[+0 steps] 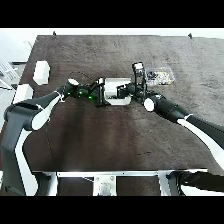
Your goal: Fold the box and place the chain.
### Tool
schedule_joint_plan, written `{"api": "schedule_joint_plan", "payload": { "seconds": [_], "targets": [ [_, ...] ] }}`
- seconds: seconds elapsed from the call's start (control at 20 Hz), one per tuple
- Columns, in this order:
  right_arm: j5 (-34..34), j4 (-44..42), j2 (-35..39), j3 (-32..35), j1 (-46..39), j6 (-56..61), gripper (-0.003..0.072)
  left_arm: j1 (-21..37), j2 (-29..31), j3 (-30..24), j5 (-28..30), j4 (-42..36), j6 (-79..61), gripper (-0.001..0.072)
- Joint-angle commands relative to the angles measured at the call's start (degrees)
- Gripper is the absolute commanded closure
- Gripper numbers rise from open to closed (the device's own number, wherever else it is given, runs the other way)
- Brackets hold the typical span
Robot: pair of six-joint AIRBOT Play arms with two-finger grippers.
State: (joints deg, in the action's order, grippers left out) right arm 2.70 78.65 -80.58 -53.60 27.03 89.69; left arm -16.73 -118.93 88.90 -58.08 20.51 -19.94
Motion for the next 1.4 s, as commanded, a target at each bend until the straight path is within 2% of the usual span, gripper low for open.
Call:
{"api": "schedule_joint_plan", "payload": {
  "seconds": [0.0, 0.1, 0.15, 0.2, 0.25, 0.35, 0.5, 0.6, 0.7, 0.8, 0.9, 0.95, 1.1, 1.25, 1.35],
  "targets": [
    [-0.8, 0.1, 3.1, -0.4, -1.5, -4.5, 0.0168, 0.0, 0.0, 0.0, 0.0, 0.0, 0.0, 0.0374],
    [0.3, 0.1, 8.6, -0.4, -3.1, -5.4, 0.0168, 0.0, 0.0, 0.0, 0.0, 0.0, 0.0, 0.0374],
    [0.7, 0.6, 11.3, -0.4, -4.2, -6.7, 0.0213, 0.0, 0.0, 0.0, 0.0, 0.0, 0.0, 0.0374],
    [0.7, 0.7, 13.7, -0.5, -5.9, -8.2, 0.0371, 0.0, 0.0, 0.0, 0.0, 0.0, 0.0, 0.0374],
    [0.8, 0.7, 15.8, -0.5, -8.2, -9.5, 0.0418, 0.0, 0.0, 0.0, 0.0, 0.0, 0.0, 0.0374],
    [6.4, 0.7, 16.7, -3.5, -14.4, -11.5, 0.0419, 0.0, 0.0, 0.0, 0.0, 0.0, 0.0, 0.0374],
    [21.5, -3.4, 11.9, -12.9, -21.2, -22.0, 0.0433, 0.0, 0.0, 0.0, 0.0, 0.0, 0.0, 0.0375],
    [33.4, -14.6, 6.6, -19.4, -24.2, -36.5, 0.0433, 0.0, 0.0, 0.0, 0.0, 0.0, 0.0, 0.0374],
    [41.4, -26.7, 1.3, -23.1, -26.7, -47.8, 0.0433, 0.0, 0.0, 0.0, 0.0, 0.0, 0.0, 0.0374],
    [43.4, -32.1, -2.4, -23.5, -28.0, -52.9, 0.0493, 0.0, 0.0, 0.0, 0.0, 0.0, 0.0, 0.0375],
    [44.4, -33.2, -5.8, -23.5, -28.2, -56.9, 0.0495, 0.0, 0.0, 0.0, 0.0, 0.0, 0.0, 0.0375],
    [46.2, -35.3, -7.2, -23.5, -28.2, -62.9, 0.0495, 0.0, 0.0, 0.0, 0.0, 0.0, 0.0, 0.0374],
    [49.3, -47.7, -11.5, -23.6, -28.1, -78.3, 0.0494, 0.0, 0.0, 0.0, 0.0, 0.0, 0.0, 0.0374],
    [49.9, -50.7, -15.9, -26.2, -28.1, -80.9, 0.0494, 0.0, 0.0, 0.0, 0.0, 0.0, 0.0, 0.0374],
    [53.4, -51.6, -18.8, -28.9, -28.0, -80.9, 0.0495, 0.0, 0.0, 0.0, 0.0, 0.0, 0.0, 0.0374]
  ]
}}
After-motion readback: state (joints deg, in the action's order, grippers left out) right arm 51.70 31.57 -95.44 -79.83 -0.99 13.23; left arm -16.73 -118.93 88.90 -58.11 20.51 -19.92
